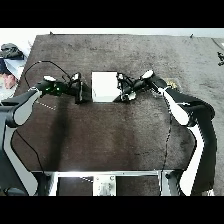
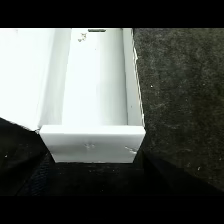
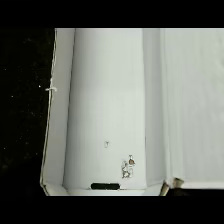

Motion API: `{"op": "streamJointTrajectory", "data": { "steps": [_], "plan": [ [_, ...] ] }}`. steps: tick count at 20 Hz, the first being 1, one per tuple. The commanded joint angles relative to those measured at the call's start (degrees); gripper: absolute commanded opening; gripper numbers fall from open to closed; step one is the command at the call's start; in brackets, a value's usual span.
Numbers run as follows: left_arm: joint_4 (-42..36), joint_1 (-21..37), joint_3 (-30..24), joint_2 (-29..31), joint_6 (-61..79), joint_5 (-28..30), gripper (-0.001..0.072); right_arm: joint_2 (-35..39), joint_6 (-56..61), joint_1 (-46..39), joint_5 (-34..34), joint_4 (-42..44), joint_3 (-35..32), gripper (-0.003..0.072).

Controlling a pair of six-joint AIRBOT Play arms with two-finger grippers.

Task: Fold the box and place the chain.

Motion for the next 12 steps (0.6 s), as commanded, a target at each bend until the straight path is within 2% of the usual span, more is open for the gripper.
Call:
{"op": "streamJointTrajectory", "data": {
  "steps": [1, 8, 9, 10, 12],
  "plan": [
    [0.3, 0.1, 0.1, 0.0, 0.7, -2.3, 0.0622, 0.0, 0.1, 0.1, 0.0, 0.2, 0.1, 0.0326],
    [0.5, 0.1, 0.0, 0.0, 0.6, -2.3, 0.0620, 0.0, 0.1, 0.1, 0.0, 0.2, 0.1, 0.0326],
    [0.5, 0.1, 0.0, 0.0, 0.6, -2.1, 0.0645, 0.0, 0.1, 0.1, 0.0, 0.2, 0.1, 0.0327],
    [-0.2, 0.1, 0.1, 0.0, 0.3, -1.0, 0.0720, 0.0, 0.1, 0.1, 0.0, 0.2, 0.1, 0.0326],
    [-0.6, 0.6, 0.0, 0.0, 0.2, -0.1, 0.0720, 0.0, 0.1, 0.1, 0.0, 0.2, 0.1, 0.0326]
  ]
}}
